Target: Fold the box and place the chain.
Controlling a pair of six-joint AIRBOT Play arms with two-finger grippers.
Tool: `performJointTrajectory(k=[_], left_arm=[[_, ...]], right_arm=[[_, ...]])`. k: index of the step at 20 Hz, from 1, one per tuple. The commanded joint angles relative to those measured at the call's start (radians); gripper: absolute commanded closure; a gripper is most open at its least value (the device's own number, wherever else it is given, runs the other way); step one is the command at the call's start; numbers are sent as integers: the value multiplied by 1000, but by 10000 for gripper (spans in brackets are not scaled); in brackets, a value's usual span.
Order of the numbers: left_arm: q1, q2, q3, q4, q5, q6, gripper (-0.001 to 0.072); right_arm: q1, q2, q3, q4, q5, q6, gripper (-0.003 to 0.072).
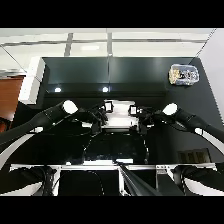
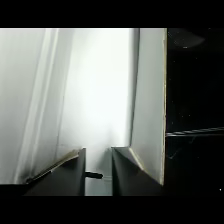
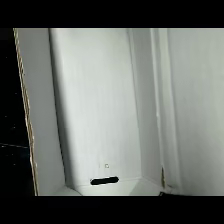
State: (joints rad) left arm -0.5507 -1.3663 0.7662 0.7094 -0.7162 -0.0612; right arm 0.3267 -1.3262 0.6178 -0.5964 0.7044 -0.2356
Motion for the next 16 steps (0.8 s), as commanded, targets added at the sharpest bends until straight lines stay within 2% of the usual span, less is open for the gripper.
performJointTrajectory(k=[1,2,4,5,6,7,8,10,12,14,15,16], left_arm=[[2,0,1,-4,1,-44,605],[2,0,1,-5,-2,-45,602],[1,-1,1,-13,-2,-66,333],[5,-1,1,-9,-3,-104,429],[11,-1,2,-7,-18,-122,580],[21,0,3,-6,-54,-132,613],[38,3,12,16,-108,-177,688],[82,29,35,150,-163,-449,689],[130,98,45,452,-169,-850,688],[196,172,44,739,-222,-1101,686],[248,197,44,811,-257,-1206,686],[307,209,43,827,-298,-1290,686]], right_arm=[[0,0,0,1,-2,0,221],[0,0,0,1,-2,0,221],[0,0,0,1,-2,0,221],[0,0,0,1,-2,0,221],[0,0,0,1,-2,0,221],[0,0,0,1,-2,0,220],[0,0,0,1,-2,0,221],[0,0,0,1,-2,0,221],[0,0,0,1,-2,0,221],[0,0,0,1,-2,1,221],[0,0,0,1,-2,0,221],[0,0,0,1,-2,0,221]])
